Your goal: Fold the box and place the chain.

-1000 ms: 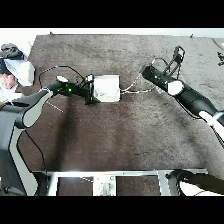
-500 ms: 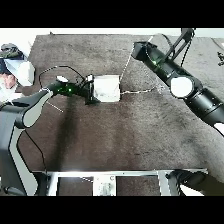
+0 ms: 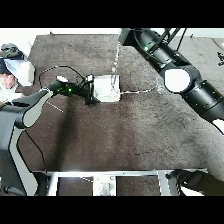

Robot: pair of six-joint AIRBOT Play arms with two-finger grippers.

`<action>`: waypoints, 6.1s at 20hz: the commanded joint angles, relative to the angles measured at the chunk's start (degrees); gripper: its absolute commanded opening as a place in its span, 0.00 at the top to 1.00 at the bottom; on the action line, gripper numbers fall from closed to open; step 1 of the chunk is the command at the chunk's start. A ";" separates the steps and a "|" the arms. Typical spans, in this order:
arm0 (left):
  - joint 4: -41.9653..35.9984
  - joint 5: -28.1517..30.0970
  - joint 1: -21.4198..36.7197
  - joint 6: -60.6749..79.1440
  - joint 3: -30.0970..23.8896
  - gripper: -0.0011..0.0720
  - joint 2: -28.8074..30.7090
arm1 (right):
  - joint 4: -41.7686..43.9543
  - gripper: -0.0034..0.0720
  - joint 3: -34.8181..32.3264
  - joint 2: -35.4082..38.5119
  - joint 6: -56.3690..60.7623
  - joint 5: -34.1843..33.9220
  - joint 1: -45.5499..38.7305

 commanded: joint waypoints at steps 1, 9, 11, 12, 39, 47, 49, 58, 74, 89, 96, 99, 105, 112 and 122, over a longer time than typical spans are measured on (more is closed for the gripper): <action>0.02 0.02 0.00 0.02 -0.02 0.50 -0.04 | -0.35 0.97 1.95 -2.34 0.09 -2.23 2.38; 0.02 0.00 0.00 0.02 -0.02 0.50 -0.04 | -3.15 0.97 15.15 -9.05 0.04 -1.99 3.91; 0.02 0.02 0.00 0.02 -0.02 0.50 -0.04 | -3.48 0.97 16.92 -9.62 0.00 -2.01 3.89; 0.02 0.00 0.00 0.02 -0.02 0.50 -0.04 | -4.11 0.97 17.33 -9.62 0.02 -2.03 3.89; 0.02 0.00 0.00 0.02 -0.02 0.50 -0.04 | -8.26 0.66 -5.11 -10.54 0.57 34.51 -15.65; 0.02 0.02 0.00 0.02 -0.02 0.50 -0.02 | -7.93 0.50 -22.01 -11.08 12.11 24.65 -30.64; 0.02 0.00 0.00 0.02 -0.02 0.50 -0.02 | -5.46 0.50 -22.27 -12.92 12.20 21.44 -31.58; 0.00 0.00 0.00 0.02 -0.02 0.50 -0.04 | 3.37 0.51 -17.35 -22.60 12.22 10.45 -30.62; 0.02 0.02 0.00 0.02 -0.02 0.50 -0.04 | 5.07 0.93 -13.70 -28.87 14.99 9.16 -30.56; 0.02 0.00 0.00 0.02 -0.02 0.50 -0.04 | 0.66 0.97 -13.70 -2.34 10.45 10.49 -15.02; 0.02 0.02 0.00 0.02 -0.02 0.50 -0.02 | -1.42 0.97 -13.57 3.32 10.45 2.60 -5.99; 0.02 0.02 0.00 0.02 -0.02 0.50 -0.04 | -1.40 0.97 -13.53 3.32 10.49 -1.11 -3.74; 0.02 0.02 0.00 0.02 -0.02 0.50 -0.04 | -1.38 0.97 -12.72 2.38 10.69 -3.06 -2.01; 0.02 0.00 0.00 0.02 -0.02 0.50 -0.04 | -1.20 0.97 -12.70 -8.74 13.70 -2.97 2.34; 0.02 0.00 0.00 0.02 -0.02 0.50 -0.04 | -4.87 0.53 -12.70 -10.62 8.33 21.90 -12.85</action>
